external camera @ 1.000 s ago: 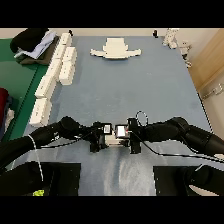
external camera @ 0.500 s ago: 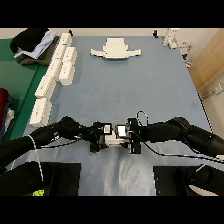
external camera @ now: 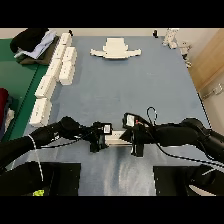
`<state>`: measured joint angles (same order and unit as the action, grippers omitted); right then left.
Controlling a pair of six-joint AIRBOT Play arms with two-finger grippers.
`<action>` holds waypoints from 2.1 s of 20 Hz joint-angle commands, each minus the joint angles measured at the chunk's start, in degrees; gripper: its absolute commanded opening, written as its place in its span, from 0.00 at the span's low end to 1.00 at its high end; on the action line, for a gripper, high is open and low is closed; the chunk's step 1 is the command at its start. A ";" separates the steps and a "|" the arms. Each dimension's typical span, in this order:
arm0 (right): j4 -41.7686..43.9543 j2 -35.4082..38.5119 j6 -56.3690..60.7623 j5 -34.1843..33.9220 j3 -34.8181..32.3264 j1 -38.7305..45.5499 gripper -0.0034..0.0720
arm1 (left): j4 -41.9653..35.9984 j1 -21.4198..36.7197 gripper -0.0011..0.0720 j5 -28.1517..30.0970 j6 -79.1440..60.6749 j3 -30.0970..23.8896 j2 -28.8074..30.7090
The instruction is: Fold the box.
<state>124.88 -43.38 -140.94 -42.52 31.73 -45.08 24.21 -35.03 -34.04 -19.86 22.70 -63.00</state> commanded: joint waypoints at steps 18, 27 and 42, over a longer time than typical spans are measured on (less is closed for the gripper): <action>8.59 4.50 20.52 36.15 -22.82 -10.78 0.06 | 0.00 0.02 0.73 0.02 0.00 0.04 -0.02; 8.46 1.97 20.52 34.29 -22.84 -10.75 0.06 | 0.00 0.02 0.73 0.00 0.00 0.04 -0.02; 5.68 9.70 20.46 36.98 -22.38 -10.75 0.06 | 0.00 0.02 0.73 0.02 0.00 0.04 -0.02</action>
<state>131.59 -36.32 -120.42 -8.67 9.04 -55.83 24.21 -35.03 -34.04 -19.90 22.70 -63.00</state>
